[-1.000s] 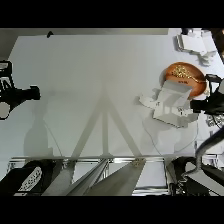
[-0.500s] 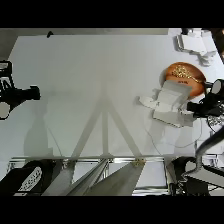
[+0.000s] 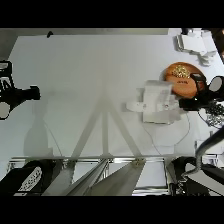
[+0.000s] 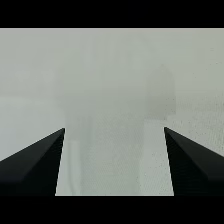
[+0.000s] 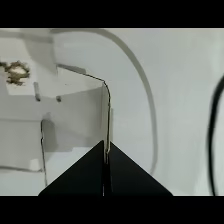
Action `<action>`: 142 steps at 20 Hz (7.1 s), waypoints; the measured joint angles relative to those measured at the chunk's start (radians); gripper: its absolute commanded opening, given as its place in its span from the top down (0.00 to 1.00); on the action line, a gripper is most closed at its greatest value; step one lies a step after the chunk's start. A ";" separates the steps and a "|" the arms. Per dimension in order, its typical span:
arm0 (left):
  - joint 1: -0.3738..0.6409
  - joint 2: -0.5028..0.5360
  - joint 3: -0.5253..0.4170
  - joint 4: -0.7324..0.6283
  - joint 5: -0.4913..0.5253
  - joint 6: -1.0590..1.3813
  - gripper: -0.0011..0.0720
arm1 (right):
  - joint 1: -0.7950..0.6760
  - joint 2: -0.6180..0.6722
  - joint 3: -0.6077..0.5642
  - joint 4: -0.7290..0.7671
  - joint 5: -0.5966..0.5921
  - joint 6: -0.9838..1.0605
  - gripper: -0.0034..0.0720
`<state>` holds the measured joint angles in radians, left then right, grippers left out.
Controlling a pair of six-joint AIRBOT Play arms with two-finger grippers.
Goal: Fold the box and place the chain.
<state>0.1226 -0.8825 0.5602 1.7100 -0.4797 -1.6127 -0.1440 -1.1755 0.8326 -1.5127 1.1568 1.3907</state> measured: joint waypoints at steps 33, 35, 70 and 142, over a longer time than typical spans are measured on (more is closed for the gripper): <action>0.000 0.000 0.000 0.000 0.000 0.000 0.03 | 0.653 0.103 -0.339 0.682 -0.909 -0.344 0.94; 0.000 0.000 0.000 0.000 0.001 -0.003 0.03 | 0.654 0.103 -0.338 0.682 -0.910 -0.343 0.94; -0.111 -0.867 0.707 -1.293 -0.855 1.548 0.03 | 0.654 0.103 -0.339 0.682 -0.912 -0.342 0.94; -0.410 -0.854 0.466 -1.352 -0.564 2.103 0.98 | 0.479 0.393 -0.301 0.473 -0.887 -0.341 0.33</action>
<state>-0.2874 -1.7363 1.0264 0.3576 -1.0439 0.4904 0.3347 -0.7826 0.5320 -1.0397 0.2703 1.0496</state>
